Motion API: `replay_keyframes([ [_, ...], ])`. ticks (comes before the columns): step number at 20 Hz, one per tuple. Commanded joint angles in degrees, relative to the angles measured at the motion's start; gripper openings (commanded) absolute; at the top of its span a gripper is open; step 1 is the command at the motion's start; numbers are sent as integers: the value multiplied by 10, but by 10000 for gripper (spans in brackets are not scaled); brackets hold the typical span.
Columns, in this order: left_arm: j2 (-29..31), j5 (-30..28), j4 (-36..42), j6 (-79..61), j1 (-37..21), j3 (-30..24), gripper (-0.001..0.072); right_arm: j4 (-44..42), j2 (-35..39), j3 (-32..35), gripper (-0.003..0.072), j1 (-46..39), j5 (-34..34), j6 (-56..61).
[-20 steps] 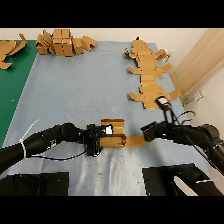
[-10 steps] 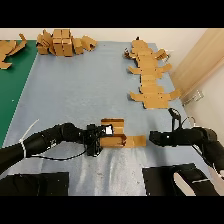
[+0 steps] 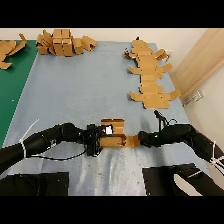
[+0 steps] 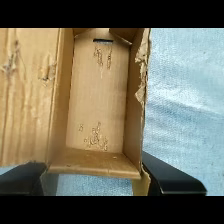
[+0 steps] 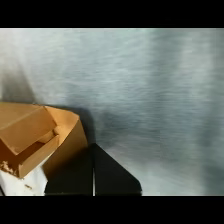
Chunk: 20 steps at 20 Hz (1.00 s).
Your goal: Fold the box.
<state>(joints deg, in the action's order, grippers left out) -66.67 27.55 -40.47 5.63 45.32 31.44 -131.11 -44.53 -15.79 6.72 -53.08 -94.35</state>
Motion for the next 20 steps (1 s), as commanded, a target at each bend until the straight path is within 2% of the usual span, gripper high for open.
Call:
replay_keyframes([
  [1, 0, 0, 0, 0, 0, 0, 562, -44, -8, 0, 1, 38, 14, -10],
  [5, 0, 0, 0, 0, 0, 0, 561, -78, -7, -4, 2, 64, 31, -11],
  [9, 0, 0, 0, 0, 0, 0, 562, -77, -7, -32, 15, 83, 29, -10],
  [11, 0, 0, 0, 0, 0, 0, 562, -76, -7, -42, 127, 88, 27, -11],
  [16, 0, 0, 0, 0, 0, 0, 562, -66, -7, -47, 132, 87, 27, -10],
  [20, 0, 0, 0, 0, 0, 0, 561, -25, -7, -47, 132, 87, 26, 14],
])
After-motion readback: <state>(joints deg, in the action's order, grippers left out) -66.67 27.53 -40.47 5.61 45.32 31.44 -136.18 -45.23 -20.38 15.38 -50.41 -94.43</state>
